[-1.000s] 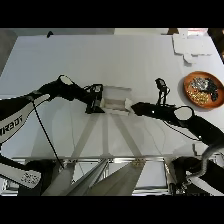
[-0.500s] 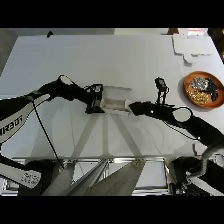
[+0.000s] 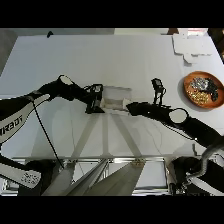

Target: Fold the box and place the chain.

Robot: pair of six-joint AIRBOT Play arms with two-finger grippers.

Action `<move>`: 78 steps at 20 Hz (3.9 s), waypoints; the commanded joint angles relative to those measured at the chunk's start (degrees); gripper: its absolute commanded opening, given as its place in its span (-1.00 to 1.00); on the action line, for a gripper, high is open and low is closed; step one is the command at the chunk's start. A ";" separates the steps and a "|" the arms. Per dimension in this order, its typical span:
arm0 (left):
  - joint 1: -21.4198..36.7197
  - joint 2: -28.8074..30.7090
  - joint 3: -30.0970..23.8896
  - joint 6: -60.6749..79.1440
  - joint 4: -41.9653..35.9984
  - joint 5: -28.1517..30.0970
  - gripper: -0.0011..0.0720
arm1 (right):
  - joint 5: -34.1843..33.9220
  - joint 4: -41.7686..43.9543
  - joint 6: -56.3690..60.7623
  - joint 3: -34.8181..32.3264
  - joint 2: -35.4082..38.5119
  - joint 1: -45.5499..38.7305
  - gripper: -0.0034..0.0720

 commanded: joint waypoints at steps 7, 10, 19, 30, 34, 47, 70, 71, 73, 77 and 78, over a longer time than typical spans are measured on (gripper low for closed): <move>-0.04 0.02 0.00 0.02 0.00 0.02 0.06 | -1.92 -4.50 0.79 2.08 -3.17 3.30 0.21; -0.04 0.02 -0.02 0.02 0.02 0.00 0.06 | -3.41 -8.41 3.74 3.89 -3.17 3.87 0.21; -0.04 0.02 0.00 0.02 0.02 0.00 0.06 | 2.12 -36.22 30.91 4.35 -3.17 3.87 0.20; -0.04 0.02 -0.02 0.02 0.02 0.02 0.06 | 0.39 -37.27 32.83 7.74 -2.56 3.89 0.17; -0.04 0.02 0.00 0.02 0.02 0.02 0.06 | 1.62 -37.29 32.83 9.03 -2.45 3.89 0.16; -0.04 0.02 0.00 0.02 0.02 0.00 0.06 | 9.70 -41.51 32.65 8.59 6.14 -5.73 -0.02; -0.04 0.02 -0.02 0.02 0.02 0.00 0.06 | 22.29 3.15 -10.97 0.07 -6.27 -15.41 -0.90; -0.04 0.02 -0.02 0.02 0.02 0.00 0.06 | 22.29 3.69 -10.97 0.07 -6.27 -15.41 -0.89; -0.04 0.02 -0.02 0.02 0.02 0.00 0.06 | 21.73 3.15 -10.93 0.07 -6.27 -15.43 -0.88; -0.04 0.02 -0.02 0.02 0.02 0.00 0.06 | 21.33 -2.34 -10.54 0.79 -4.70 -15.61 -0.88; -0.04 0.02 0.00 0.02 0.02 0.00 0.06 | 21.46 -4.50 -9.92 0.79 -3.72 -16.13 -0.88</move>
